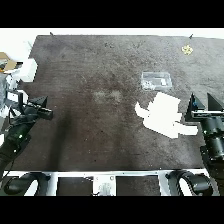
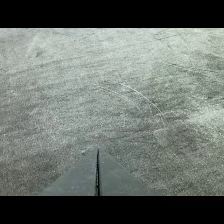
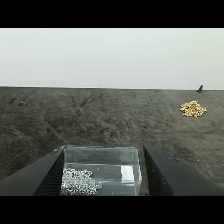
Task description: Fold the box and place the chain.
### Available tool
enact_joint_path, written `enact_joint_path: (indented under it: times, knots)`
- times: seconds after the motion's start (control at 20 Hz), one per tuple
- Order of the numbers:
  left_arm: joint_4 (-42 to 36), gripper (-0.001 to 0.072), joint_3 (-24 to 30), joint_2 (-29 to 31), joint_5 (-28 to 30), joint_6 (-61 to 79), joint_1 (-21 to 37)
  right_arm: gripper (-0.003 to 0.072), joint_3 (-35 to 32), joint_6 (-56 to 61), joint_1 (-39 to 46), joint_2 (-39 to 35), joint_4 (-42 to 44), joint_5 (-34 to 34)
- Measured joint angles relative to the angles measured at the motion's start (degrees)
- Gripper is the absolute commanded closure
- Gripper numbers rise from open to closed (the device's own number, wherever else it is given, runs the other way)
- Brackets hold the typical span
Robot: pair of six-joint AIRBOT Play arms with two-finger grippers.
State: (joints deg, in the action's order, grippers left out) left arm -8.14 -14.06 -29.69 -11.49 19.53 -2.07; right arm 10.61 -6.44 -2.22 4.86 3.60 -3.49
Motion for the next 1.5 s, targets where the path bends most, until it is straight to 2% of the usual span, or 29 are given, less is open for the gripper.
enact_joint_path:
  times: [0.5,0.7,0.8,1.0,1.05,1.1,1.25,1.3,1.5]
  knots:
    - [0.00,0.0699,0.00,0.00,0.00,0.00,0.00,0.0141,0.09,0.00,0.00,0.07,0.04,-0.02]
    - [0.00,0.0699,0.00,0.00,0.02,0.00,0.00,0.0141,3.23,-0.02,0.00,2.27,-0.55,-1.11]
    - [0.00,0.0699,0.00,0.00,0.02,0.00,0.00,0.0142,6.93,-0.02,0.00,5.66,-1.33,-1.55]
    - [0.00,0.0699,0.00,0.00,0.02,0.00,0.00,0.0142,16.70,-0.02,1.53,16.96,-1.20,-2.58]
    - [0.00,0.0699,0.00,0.00,0.00,0.00,0.00,0.0203,19.23,-0.02,3.04,20.41,0.07,-2.27]
    - [0.00,0.0699,0.00,0.00,0.02,-0.02,0.00,0.0202,21.40,0.02,5.05,23.69,1.31,-1.03]
    - [0.00,0.0699,0.00,0.00,0.00,0.00,0.00,0.0200,26.29,7.08,14.23,33.33,0.72,9.35]
    - [0.00,0.0699,0.00,0.00,0.02,-0.02,0.00,0.0199,27.78,13.51,18.51,36.30,-3.30,15.39]
    - [0.00,0.0699,0.00,0.00,0.02,-0.02,0.00,0.0201,33.57,42.21,37.18,44.50,-28.55,45.22]
